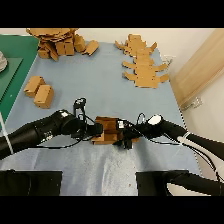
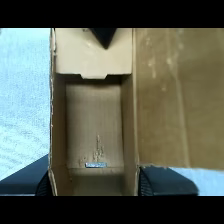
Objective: Fold the box.
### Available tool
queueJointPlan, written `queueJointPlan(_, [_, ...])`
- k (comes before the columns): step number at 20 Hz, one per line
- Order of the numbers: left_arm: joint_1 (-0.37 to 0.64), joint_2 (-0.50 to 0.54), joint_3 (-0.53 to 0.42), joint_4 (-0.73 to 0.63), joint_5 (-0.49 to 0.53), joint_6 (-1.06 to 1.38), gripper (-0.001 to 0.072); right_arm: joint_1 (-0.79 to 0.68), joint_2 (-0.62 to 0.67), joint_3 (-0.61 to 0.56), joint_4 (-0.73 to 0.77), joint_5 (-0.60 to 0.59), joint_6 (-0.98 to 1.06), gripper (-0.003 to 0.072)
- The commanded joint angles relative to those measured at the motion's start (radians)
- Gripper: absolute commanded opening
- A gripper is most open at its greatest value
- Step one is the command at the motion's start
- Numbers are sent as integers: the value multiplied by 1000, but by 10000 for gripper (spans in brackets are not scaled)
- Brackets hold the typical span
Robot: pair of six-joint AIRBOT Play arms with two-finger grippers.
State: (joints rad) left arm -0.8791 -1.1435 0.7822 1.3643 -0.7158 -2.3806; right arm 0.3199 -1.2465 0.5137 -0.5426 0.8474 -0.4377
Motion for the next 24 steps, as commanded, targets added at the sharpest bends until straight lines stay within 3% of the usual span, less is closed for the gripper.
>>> queueJointPlan(1, [-69, -69, 79, 143, -94, -274, 580, 0, 0, 0, 0, 0, 0, 461])
queueJointPlan(8, [-113, -216, 211, 179, -274, -295, 581, 0, 0, 0, 0, -15, 0, 461])
queueJointPlan(11, [-120, -266, 230, 181, -270, -296, 582, 0, 0, 0, 0, -18, 0, 461])
queueJointPlan(18, [-121, -272, 231, 185, -240, -272, 576, 0, 0, 0, 0, -29, 0, 461])
queueJointPlan(20, [-121, -272, 231, 186, -220, -257, 329, 0, -1, 0, 0, -29, 0, 461])
queueJointPlan(22, [-121, -272, 231, 185, -181, -217, 234, 0, -1, 0, 0, -29, 0, 460])
queueJointPlan(24, [-121, -272, 231, 185, -188, -192, 225, 0, -1, 0, 0, -29, 0, 461])
